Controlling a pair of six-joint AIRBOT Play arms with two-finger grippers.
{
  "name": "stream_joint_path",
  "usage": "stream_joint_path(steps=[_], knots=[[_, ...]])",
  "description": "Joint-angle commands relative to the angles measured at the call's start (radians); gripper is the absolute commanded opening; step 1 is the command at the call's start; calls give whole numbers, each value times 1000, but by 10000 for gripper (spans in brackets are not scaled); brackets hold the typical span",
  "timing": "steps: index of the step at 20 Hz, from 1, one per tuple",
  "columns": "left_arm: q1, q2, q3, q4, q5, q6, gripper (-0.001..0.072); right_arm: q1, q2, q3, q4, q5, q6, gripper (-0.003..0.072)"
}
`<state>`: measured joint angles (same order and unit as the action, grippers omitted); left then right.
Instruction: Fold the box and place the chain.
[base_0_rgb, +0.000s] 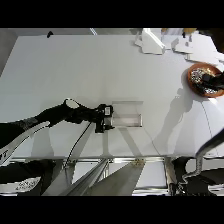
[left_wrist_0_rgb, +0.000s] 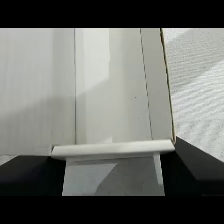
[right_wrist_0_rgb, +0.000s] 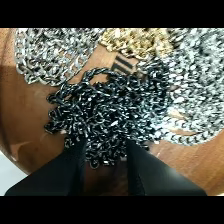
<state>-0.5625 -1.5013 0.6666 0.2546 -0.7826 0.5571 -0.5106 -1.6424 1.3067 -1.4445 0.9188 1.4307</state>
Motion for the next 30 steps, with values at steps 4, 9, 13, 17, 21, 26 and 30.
stream_joint_path(steps=[4, 9, 13, 17, 21, 26, 30], knots=[[0, 0, 0, 0, 0, 0, 254, -1, -19, 0, 9, 21, 3, 240], [0, 0, 0, 0, 0, 0, 254, -1, -32, 0, 8, 18, 9, 157], [0, 0, 0, 0, 0, 0, 254, -1, -26, 1, 8, 23, 8, 18], [0, 0, 0, 0, 0, 0, 254, -1, 31, 1, -2, 39, 8, 18], [0, 0, 0, 0, 0, 0, 254, -1, 129, 1, -13, 84, 0, 18], [0, 0, 0, 0, 0, 0, 254, 0, 325, 0, 40, 156, -13, 18], [0, 0, 0, 0, 0, 0, 254, 37, 531, 0, 205, 261, -97, 17]])
